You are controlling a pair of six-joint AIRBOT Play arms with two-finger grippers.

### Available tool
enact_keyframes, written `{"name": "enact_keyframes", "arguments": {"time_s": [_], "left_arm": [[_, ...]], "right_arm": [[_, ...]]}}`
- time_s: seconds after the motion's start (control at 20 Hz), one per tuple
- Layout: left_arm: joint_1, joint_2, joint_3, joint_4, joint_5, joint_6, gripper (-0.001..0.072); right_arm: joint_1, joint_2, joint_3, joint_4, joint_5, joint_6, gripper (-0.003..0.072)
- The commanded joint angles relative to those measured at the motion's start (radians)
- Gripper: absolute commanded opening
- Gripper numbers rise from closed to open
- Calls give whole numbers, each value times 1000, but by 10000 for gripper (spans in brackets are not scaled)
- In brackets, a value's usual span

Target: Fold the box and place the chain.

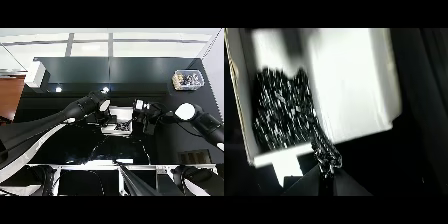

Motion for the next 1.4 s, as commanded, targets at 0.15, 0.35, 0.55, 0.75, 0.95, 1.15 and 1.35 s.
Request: {"name": "enact_keyframes", "arguments": {"time_s": [0.15,0.35,0.55,0.75,0.95,1.15,1.35], "left_arm": [[1,0,0,0,1,0,27],[0,0,0,-2,0,0,27],[0,0,-1,-9,1,0,27],[6,0,0,-5,1,2,27],[7,8,0,-4,25,-37,26],[7,32,1,-9,87,-56,472],[-25,109,2,90,52,92,577]], "right_arm": [[3,24,12,335,10,150,343],[-113,63,13,132,61,270,338],[-335,161,13,-190,311,421,338],[-441,177,8,-178,293,474,338],[-438,177,6,-39,288,474,338],[-436,177,6,-42,284,474,338],[-436,177,6,-46,275,474,338]]}}
